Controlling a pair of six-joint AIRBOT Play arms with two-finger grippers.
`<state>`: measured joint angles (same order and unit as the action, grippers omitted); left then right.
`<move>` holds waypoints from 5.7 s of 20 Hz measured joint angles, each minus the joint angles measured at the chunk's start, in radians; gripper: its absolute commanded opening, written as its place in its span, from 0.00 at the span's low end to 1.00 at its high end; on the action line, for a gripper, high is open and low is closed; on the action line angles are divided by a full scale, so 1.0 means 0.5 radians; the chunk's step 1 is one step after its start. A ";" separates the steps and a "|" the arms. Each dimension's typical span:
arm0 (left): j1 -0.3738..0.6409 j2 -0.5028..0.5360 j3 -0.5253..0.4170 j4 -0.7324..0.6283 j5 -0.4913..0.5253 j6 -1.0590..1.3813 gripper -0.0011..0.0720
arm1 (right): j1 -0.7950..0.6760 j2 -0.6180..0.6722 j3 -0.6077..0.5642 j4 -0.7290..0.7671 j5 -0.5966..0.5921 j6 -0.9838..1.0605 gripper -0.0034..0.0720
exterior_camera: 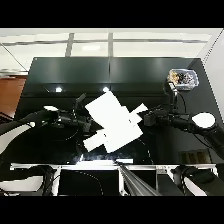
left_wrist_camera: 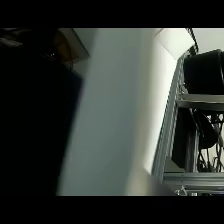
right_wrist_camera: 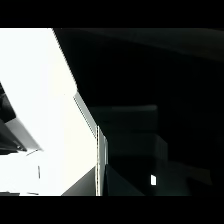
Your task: Fold the box and place the chain.
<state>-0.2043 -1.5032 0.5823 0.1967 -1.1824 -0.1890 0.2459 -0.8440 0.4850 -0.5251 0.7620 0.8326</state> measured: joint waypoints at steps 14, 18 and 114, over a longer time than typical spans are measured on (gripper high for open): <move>-0.169 0.187 0.313 0.388 -0.104 0.091 0.05 | -0.523 0.057 0.552 -0.962 0.361 0.000 0.98; -0.450 0.426 0.365 0.766 0.276 0.157 0.05 | -0.575 0.060 0.581 -1.266 0.565 -0.050 0.99; -0.681 0.281 0.388 1.326 0.720 0.259 0.05 | 0.329 -0.336 0.085 -0.407 0.102 -1.456 0.99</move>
<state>-0.5446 -1.3628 0.7765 0.8597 -0.8223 -0.0593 0.4103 -1.0119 0.5278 -0.7284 0.8131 0.1043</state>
